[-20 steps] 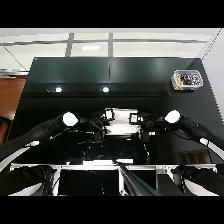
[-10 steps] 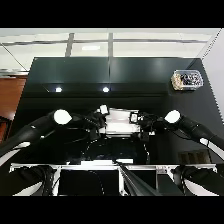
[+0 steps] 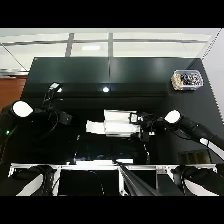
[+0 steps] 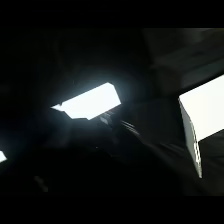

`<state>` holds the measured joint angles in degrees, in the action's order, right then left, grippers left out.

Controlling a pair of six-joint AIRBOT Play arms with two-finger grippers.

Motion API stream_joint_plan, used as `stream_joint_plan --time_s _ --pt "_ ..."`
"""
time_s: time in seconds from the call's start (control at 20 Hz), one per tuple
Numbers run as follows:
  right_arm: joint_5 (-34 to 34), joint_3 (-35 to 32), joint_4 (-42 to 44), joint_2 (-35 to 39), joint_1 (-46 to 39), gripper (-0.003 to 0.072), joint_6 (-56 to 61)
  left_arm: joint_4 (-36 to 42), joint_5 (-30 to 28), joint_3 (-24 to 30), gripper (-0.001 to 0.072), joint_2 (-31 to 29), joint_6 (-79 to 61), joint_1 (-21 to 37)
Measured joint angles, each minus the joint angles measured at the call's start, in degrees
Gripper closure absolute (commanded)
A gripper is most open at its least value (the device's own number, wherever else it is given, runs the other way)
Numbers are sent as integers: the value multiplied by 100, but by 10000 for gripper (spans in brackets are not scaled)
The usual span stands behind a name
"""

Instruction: Fold the box and place the chain.

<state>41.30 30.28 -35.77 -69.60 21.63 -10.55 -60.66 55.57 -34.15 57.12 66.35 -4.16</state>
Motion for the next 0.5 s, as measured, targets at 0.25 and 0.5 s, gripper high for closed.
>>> stream_joint_plan --time_s 0.25,0.5 --pt "2 0 0 0 0 216 -2 1495 511 142 680 1200 85 125" --pt "2 0 0 0 0 215 -2 2549 157 151 680 2057 -450 -535"
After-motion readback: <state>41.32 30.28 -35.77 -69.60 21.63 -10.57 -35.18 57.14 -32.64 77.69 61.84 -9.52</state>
